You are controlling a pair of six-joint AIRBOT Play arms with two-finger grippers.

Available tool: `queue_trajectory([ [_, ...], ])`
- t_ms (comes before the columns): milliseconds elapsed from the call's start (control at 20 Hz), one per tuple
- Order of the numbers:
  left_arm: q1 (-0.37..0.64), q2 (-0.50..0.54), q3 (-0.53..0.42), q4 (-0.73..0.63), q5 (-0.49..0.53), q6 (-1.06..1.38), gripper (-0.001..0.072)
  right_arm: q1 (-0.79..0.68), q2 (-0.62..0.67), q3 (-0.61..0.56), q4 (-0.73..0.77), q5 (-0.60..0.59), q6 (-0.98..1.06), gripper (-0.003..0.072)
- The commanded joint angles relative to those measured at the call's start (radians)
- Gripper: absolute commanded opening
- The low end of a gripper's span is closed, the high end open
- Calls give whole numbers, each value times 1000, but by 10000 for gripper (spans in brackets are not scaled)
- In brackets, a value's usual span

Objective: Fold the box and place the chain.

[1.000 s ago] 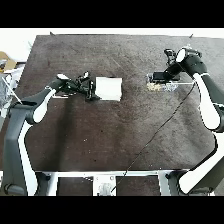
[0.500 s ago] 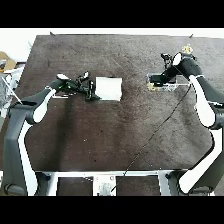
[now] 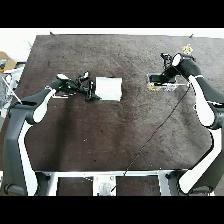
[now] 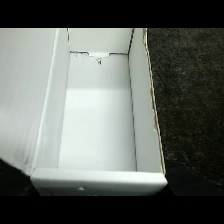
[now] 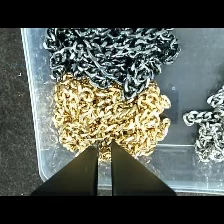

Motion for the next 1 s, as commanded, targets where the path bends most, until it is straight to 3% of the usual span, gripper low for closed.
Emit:
queue_trajectory([
  [0, -1, 0, 0, 0, 0, 0, 284, 0, -6, 0, 16, -8, 1, 66],
  [50, -1, 0, 0, 0, 0, 0, 284, 0, -5, 3, 16, -8, 1, 64],
  [100, -1, 0, 0, 0, 0, 0, 284, 0, 2, 5, 16, -8, 1, 1],
  [600, -1, 0, 0, 0, 0, 0, 284, 23, 336, 5, 16, 61, -68, 1],
  [950, -1, 0, 0, 0, 0, 0, 284, 144, 672, 5, -69, -121, -96, 0],
])
